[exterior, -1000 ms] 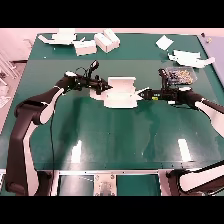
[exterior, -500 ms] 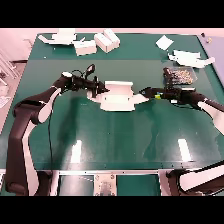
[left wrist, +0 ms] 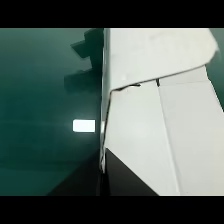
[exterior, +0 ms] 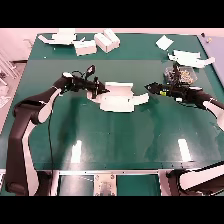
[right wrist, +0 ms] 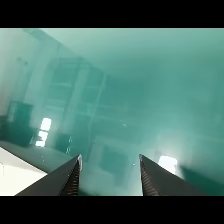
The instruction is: Fold the box and place the chain.
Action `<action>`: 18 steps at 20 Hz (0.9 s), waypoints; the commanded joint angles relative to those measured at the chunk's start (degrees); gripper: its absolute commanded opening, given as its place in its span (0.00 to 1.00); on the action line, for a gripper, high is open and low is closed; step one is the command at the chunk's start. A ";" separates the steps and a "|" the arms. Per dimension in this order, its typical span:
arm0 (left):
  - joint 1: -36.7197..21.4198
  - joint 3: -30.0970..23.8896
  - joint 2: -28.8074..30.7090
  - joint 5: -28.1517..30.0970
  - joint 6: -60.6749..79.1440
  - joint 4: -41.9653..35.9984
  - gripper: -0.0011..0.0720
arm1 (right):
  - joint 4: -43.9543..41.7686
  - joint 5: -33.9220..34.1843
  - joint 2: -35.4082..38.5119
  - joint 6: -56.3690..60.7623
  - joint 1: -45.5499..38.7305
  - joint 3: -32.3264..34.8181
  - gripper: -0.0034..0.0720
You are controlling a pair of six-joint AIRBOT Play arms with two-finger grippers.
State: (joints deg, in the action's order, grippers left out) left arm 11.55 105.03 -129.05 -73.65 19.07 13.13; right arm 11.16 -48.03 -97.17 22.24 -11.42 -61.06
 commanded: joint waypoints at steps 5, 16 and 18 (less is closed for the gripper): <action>0.90 -1.03 -0.04 4.04 1.40 -1.38 0.04 | -0.22 0.02 0.00 -0.48 -0.22 -0.17 0.64; 0.90 -1.05 -0.07 0.15 3.93 -1.46 0.04 | -0.22 0.04 0.00 -1.97 -0.24 -0.15 0.64; 0.90 -1.07 -0.07 0.20 3.93 -1.03 0.04 | -0.22 0.04 0.00 -2.01 -0.22 -0.17 0.64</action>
